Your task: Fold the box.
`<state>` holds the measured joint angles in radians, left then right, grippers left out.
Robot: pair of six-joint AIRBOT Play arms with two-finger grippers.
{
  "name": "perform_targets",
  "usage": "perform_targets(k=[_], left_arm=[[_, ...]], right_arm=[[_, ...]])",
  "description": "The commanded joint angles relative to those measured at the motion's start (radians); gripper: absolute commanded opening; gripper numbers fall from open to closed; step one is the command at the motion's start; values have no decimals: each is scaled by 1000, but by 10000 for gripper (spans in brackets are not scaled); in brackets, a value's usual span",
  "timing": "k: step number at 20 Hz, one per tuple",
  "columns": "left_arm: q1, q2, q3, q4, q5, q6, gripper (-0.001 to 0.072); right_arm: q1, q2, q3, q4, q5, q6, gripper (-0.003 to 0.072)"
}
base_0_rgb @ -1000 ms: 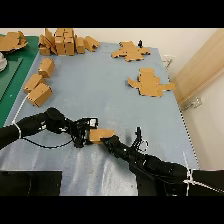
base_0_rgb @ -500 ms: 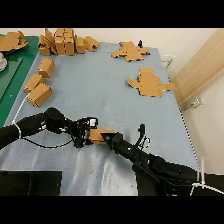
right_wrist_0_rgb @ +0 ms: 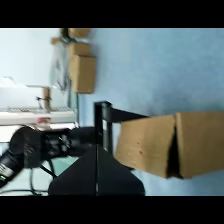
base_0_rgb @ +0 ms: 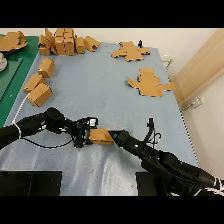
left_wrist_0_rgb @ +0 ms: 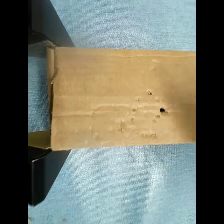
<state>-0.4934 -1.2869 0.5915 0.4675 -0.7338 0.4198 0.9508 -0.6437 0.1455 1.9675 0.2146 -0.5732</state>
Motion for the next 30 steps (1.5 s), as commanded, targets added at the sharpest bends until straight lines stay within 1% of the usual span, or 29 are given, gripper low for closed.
perform_targets(k=[1,4,6,11,14,16,21,23,30], left_arm=[[0,0,0,0,0,0,380],[0,0,0,0,0,0,380],[0,0,0,0,0,0,380],[0,0,0,0,0,0,380],[0,0,0,0,0,0,380],[0,0,0,0,0,0,380],[0,0,0,0,0,0,380],[0,0,0,0,0,0,380],[0,0,0,0,0,0,380]], right_arm=[[26,-30,3,-116,-50,-21,3],[30,-79,3,-239,46,-18,4],[30,-98,3,-267,73,-18,4],[39,-117,5,-271,72,-19,4],[61,-122,5,-316,72,-19,5],[61,-151,16,-340,72,-19,5],[61,-259,106,-384,64,-19,5],[67,-288,121,-393,65,-18,5],[74,-304,124,-393,60,5,4]])
